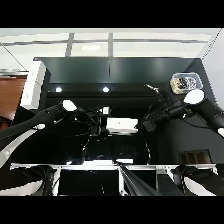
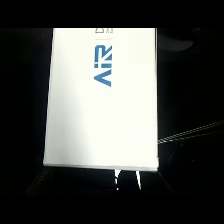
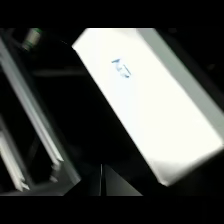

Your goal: Fold the box and place the chain.

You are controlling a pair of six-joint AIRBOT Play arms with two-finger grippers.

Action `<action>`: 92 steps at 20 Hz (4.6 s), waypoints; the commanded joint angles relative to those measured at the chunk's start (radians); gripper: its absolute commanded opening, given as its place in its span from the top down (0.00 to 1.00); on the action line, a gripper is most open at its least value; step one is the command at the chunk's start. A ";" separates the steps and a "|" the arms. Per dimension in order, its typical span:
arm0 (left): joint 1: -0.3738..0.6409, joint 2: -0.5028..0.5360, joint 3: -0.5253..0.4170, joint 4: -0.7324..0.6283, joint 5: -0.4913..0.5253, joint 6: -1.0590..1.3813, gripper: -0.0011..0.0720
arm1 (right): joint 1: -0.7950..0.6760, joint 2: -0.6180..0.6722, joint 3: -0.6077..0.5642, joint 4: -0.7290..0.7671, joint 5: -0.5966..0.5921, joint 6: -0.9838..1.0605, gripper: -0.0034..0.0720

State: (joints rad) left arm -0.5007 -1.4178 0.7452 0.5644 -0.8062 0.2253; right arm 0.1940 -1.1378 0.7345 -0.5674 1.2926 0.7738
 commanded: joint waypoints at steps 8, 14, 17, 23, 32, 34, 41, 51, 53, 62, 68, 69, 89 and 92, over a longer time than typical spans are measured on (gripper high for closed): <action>0.000 -0.001 0.000 0.000 -0.003 0.000 0.43 | 0.113 -0.042 -0.134 0.143 -0.365 0.229 0.94; 0.000 -0.001 0.000 0.000 -0.003 0.000 0.43 | 0.114 -0.058 -0.134 0.012 -0.401 0.333 0.94; 0.000 -0.001 0.000 0.000 -0.003 0.000 0.43 | 0.114 -0.058 -0.134 0.014 -0.401 0.333 0.94; 0.000 -0.001 0.001 0.000 -0.003 0.000 0.43 | 0.092 -0.035 -0.088 0.015 -0.315 0.291 0.94; 0.000 0.016 0.022 0.003 -0.009 -0.036 0.00 | -0.310 0.278 0.034 -0.254 -0.027 0.322 0.94; 0.000 0.047 0.033 0.055 -0.019 -0.071 0.00 | -0.399 0.294 0.034 -0.257 0.020 0.321 0.94; -0.061 0.131 0.085 0.077 -0.109 -0.156 0.00 | -0.464 0.295 -0.001 -0.271 -0.048 0.318 0.94; -0.203 -0.079 0.304 0.091 -0.037 -0.374 0.00 | -0.464 0.295 -0.032 -0.272 -0.060 0.313 0.94; -0.203 -0.087 0.304 0.106 -0.036 -0.389 0.00 | -0.464 0.295 -0.032 -0.273 -0.060 0.308 0.94; -0.208 -0.088 0.304 0.161 -0.077 -0.439 0.00 | -0.464 0.295 -0.032 -0.273 -0.068 0.306 0.94; -0.229 -0.099 0.304 0.192 -0.067 -0.439 0.00 | -0.464 0.295 -0.032 -0.273 -0.072 0.306 0.94; -0.237 -0.102 0.304 0.203 -0.064 -0.439 0.00 | -0.464 0.295 -0.032 -0.273 -0.074 0.306 0.94; 0.098 0.206 0.172 0.820 -0.376 -1.362 0.50 | -0.464 0.295 -0.032 -0.272 -0.062 0.307 0.94; 0.318 0.329 0.043 0.819 -0.429 -1.386 0.50 | -0.464 0.295 -0.032 -0.272 -0.063 0.307 0.94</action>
State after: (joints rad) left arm -0.3611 -1.1927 0.8860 1.3384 -1.1458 -1.0695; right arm -0.2695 -0.8433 0.7033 -0.8394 1.2301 1.0809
